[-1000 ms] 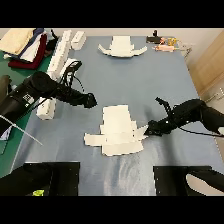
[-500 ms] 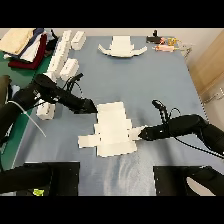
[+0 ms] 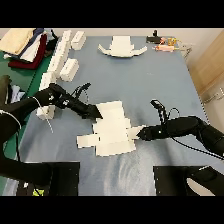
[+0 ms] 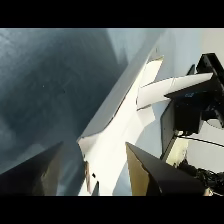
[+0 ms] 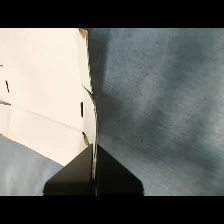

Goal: Fold the box.

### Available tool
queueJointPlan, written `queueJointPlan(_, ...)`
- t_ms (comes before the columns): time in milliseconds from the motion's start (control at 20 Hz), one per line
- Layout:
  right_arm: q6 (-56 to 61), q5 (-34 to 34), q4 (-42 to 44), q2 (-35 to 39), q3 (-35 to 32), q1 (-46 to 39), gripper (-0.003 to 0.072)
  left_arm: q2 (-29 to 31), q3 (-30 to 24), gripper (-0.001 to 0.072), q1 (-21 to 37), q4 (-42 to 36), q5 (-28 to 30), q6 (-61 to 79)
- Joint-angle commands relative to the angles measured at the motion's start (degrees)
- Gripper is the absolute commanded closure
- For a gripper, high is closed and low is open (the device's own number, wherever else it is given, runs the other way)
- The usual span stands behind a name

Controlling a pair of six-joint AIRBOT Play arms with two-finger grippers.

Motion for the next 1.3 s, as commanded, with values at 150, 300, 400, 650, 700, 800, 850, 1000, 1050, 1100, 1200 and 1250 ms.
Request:
queueJointPlan(150,0.3,0.2,0.0,0.0,0.0,0.1,0.0684,-4.1,3.0,0.0127,-1.6,-6.4,-0.8,10.4)
queueJointPlan(300,0.3,0.2,0.0,0.0,0.0,0.1,0.0684,-4.1,3.3,0.0543,-2.0,-5.9,-4.6,13.7)
queueJointPlan(400,0.3,0.2,-0.3,0.0,0.0,0.1,0.0684,-4.1,3.3,0.0545,-2.1,-3.8,-7.6,15.1)
queueJointPlan(650,0.3,0.4,-1.2,0.0,0.0,0.0,0.0683,-4.1,3.4,0.0695,-2.0,-3.3,-8.7,17.7)
queueJointPlan(700,0.3,0.4,-2.3,0.0,0.2,0.0,0.0682,-4.1,3.6,0.0695,-1.9,-3.3,-8.8,17.7)
queueJointPlan(800,0.3,0.4,-6.5,0.0,1.2,-0.1,0.063,-4.1,4.2,0.0695,-2.0,-3.4,-9.2,16.2)
queueJointPlan(850,0.3,0.5,-9.9,0.0,2.1,-0.3,0.0527,-4.1,4.3,0.0695,-2.0,-3.6,-9.8,16.0)
queueJointPlan(1000,3.1,0.8,-23.3,0.0,5.7,-0.4,0.0443,-4.1,6.1,0.0695,-2.0,-5.0,-10.2,18.3)
queueJointPlan(1050,6.0,0.8,-28.4,0.0,6.9,-0.4,0.0443,-4.0,6.9,0.0696,-2.0,-6.3,-10.3,19.8)
queueJointPlan(1100,8.6,0.8,-32.7,0.0,7.8,-0.4,0.0443,-3.8,7.4,0.0696,-2.1,-8.3,-10.2,21.0)
queueJointPlan(1200,13.4,0.6,-40.0,0.0,8.6,-0.4,0.0443,-2.9,7.7,0.0697,-2.1,-12.3,-8.9,25.7)
queueJointPlan(1250,16.2,0.5,-42.4,0.0,8.7,-0.4,0.0442,-2.3,7.7,0.0697,-2.2,-12.4,-7.5,27.7)
